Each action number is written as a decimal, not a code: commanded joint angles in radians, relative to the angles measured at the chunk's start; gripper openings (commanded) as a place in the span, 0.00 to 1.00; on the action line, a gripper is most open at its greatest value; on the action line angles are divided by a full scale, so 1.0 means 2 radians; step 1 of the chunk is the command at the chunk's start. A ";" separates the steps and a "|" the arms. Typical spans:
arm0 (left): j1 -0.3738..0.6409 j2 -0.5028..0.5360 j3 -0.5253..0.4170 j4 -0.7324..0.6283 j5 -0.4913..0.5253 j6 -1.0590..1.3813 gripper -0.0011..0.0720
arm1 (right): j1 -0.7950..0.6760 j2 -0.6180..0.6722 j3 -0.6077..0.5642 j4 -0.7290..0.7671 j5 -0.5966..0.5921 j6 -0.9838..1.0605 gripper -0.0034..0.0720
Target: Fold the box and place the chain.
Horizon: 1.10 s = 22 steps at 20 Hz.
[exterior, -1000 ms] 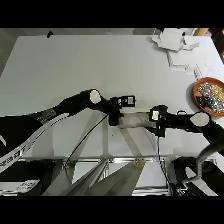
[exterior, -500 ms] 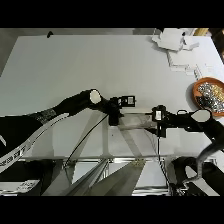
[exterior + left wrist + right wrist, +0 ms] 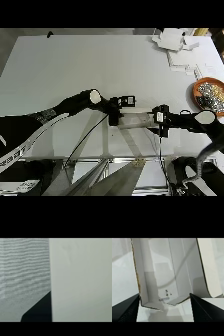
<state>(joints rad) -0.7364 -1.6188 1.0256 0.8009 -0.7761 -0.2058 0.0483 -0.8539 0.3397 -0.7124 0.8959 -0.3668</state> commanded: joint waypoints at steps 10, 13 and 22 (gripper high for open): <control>0.000 0.000 0.000 0.000 0.001 0.000 0.03 | -0.031 -0.022 0.001 0.016 0.007 -0.005 0.94; 0.000 0.000 0.000 0.000 0.001 0.000 0.03 | -0.031 -0.047 0.001 0.035 0.006 -0.030 0.94; 0.000 0.000 0.000 0.000 0.001 0.000 0.03 | -0.030 -0.120 0.001 0.065 0.004 -0.086 0.90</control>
<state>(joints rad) -0.7364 -1.6188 1.0252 0.8009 -0.7757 -0.2058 -0.0124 -1.0542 0.3405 -0.6014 0.9001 -0.5106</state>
